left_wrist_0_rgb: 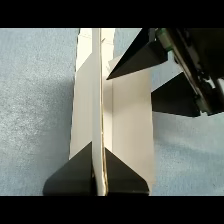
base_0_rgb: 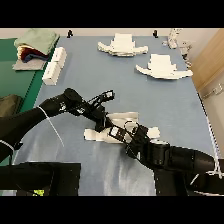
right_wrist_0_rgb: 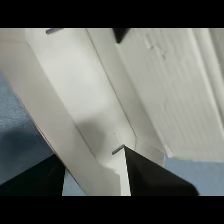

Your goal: Fold the box.

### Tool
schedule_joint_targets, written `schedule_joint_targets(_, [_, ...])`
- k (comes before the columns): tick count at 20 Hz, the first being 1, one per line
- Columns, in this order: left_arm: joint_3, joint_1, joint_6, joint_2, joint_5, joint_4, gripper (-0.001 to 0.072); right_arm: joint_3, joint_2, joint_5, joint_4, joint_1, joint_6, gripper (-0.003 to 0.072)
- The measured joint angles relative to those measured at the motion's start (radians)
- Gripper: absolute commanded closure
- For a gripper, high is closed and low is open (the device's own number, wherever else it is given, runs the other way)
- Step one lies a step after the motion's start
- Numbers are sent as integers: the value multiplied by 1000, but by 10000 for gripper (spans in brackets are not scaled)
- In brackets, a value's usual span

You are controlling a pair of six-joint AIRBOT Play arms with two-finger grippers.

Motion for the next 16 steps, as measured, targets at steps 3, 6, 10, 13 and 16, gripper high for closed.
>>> schedule_joint_targets(3, [0,0,0,0,0,0,697,32,-1,-90,-6,0,39,-34])
schedule_joint_targets(6, [0,0,0,0,0,0,697,48,-3,-146,-14,0,64,-34])
schedule_joint_targets(10, [0,0,0,0,0,0,697,56,2,-174,-23,0,75,-34])
schedule_joint_targets(13, [0,0,0,0,0,0,697,58,19,-185,-26,0,58,-34])
schedule_joint_targets(16, [0,0,0,0,0,0,697,56,43,-182,5,-32,-32,-34])
